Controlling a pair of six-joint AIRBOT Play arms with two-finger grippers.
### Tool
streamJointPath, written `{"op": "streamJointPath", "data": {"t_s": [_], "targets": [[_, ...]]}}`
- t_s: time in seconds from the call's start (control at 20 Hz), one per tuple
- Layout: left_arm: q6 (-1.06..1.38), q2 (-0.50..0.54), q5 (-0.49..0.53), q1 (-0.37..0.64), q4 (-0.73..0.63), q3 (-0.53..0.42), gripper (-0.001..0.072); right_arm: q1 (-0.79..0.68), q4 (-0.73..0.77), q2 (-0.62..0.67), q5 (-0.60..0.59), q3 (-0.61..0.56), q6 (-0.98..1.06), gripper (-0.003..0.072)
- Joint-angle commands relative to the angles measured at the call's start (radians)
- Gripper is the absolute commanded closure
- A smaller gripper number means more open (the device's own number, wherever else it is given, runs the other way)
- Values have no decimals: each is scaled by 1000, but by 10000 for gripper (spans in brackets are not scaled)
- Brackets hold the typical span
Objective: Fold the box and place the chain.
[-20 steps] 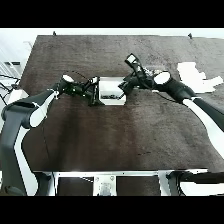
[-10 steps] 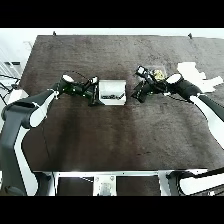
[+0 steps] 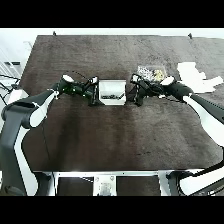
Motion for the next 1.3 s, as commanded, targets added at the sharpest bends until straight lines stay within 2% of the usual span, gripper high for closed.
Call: {"op": "streamJointPath", "data": {"t_s": [0.0, 0.15, 0.3, 0.4, 0.55, 0.85, 1.0, 1.25], "targets": [[0, 0, 0, 0, 0, 0, 360, 12, 18, -30, 0, 26, -31, 282], [0, 0, 0, 0, 0, 0, 360, 13, 48, -51, 5, 51, -38, 287], [0, 1, 0, 0, 0, 0, 360, 18, 49, -51, 36, 62, -37, 421], [0, 0, 0, 0, 0, 0, 360, 17, 49, -47, 78, 69, -37, 564], [0, 1, 0, 0, 0, 0, 360, 8, 41, -14, 114, 71, -29, 669], [0, 0, 0, 0, 0, 0, 360, -19, 33, 105, 177, 71, -11, 671], [0, 1, 0, 0, 0, 0, 360, 6, 106, 130, 173, 86, -11, 671], [0, 0, 0, 0, 0, 0, 360, 95, 146, 91, 11, 86, -11, 661]]}}
